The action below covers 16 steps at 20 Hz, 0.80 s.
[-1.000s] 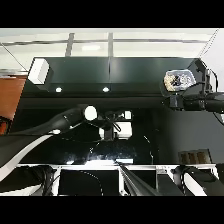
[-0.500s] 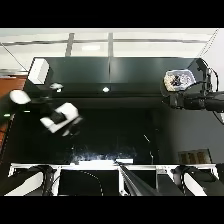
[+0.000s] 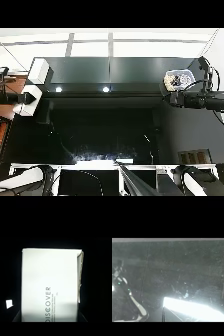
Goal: Fold the box and place the chain.
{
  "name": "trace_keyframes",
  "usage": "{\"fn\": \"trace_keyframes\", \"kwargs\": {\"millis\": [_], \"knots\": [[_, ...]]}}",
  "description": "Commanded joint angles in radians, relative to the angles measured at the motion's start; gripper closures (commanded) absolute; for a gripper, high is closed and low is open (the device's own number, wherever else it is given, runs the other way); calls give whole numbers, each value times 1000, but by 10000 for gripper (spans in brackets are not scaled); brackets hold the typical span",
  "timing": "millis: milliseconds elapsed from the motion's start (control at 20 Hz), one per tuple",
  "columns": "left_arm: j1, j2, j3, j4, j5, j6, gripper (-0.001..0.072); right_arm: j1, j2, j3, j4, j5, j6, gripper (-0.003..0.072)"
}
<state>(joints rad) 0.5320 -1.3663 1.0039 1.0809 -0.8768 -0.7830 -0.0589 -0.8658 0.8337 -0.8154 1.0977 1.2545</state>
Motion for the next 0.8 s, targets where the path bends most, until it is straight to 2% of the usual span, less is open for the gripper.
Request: {"fn": "trace_keyframes", "kwargs": {"millis": [0, 100, 350, 400, 450, 550, 750], "knots": [[14, -138, 154, 12, 44, -14, 401, 1, 0, 0, 2, -5, 7, 673], [5, -187, 192, 22, 63, -14, 401, 1, 0, 0, 2, -8, 7, 673], [-31, -258, 202, 9, 147, -10, 398, 1, 0, 0, 2, -11, 30, 673], [-35, -265, 202, 10, 179, -11, 273, 1, 0, 0, 2, -11, 34, 673], [-41, -268, 202, 6, 192, -22, -11, 1, 0, 0, 2, -10, 39, 673], [-55, -256, 211, 43, 163, -41, -4, 1, 0, 0, 2, -11, 48, 673], [-57, -125, 297, 252, -24, -318, -4, 1, 0, 2, 2, -17, 46, 673]]}}
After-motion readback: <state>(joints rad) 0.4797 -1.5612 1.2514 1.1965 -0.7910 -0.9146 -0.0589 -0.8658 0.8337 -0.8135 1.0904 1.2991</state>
